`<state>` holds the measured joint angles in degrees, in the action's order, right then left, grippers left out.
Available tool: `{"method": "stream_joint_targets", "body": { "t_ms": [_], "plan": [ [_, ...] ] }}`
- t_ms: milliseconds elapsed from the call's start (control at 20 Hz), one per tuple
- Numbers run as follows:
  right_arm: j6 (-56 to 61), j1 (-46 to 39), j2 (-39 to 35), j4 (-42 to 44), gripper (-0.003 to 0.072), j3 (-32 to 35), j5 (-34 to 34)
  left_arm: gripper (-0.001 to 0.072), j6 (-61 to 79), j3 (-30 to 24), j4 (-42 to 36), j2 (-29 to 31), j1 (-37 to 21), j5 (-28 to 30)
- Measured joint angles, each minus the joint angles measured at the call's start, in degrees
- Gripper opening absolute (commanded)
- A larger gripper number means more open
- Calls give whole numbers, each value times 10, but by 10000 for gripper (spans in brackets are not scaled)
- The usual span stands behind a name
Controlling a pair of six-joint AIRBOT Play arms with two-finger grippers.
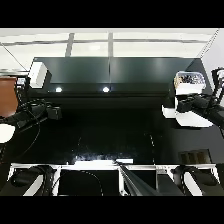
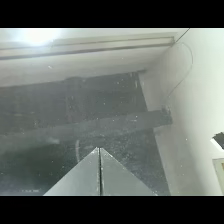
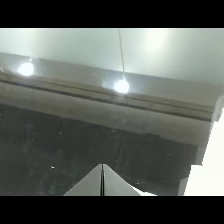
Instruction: Fold the box and place the chain.
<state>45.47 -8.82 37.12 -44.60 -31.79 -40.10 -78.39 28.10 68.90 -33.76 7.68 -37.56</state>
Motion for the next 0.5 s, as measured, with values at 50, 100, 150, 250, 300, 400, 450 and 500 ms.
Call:
{"method": "stream_joint_targets", "body": {
  "t_ms": [50,100,150,250,300,400,450,500],
  "plan": [
    [0,0,0,0,11,0,0,25,0,0,0,0,0,1],
    [0,0,0,0,11,0,0,25,0,0,0,0,0,1],
    [0,0,0,0,11,0,0,25,0,0,0,0,0,1],
    [0,0,0,0,11,0,0,26,0,0,0,0,0,2],
    [0,0,0,0,11,0,0,25,0,0,0,0,0,2],
    [0,0,0,0,11,0,-2,26,0,0,0,0,0,2],
    [0,0,0,0,11,0,-4,25,0,0,0,0,0,2],
    [0,0,0,0,11,0,-5,25,0,0,0,0,0,2]
  ]
}}
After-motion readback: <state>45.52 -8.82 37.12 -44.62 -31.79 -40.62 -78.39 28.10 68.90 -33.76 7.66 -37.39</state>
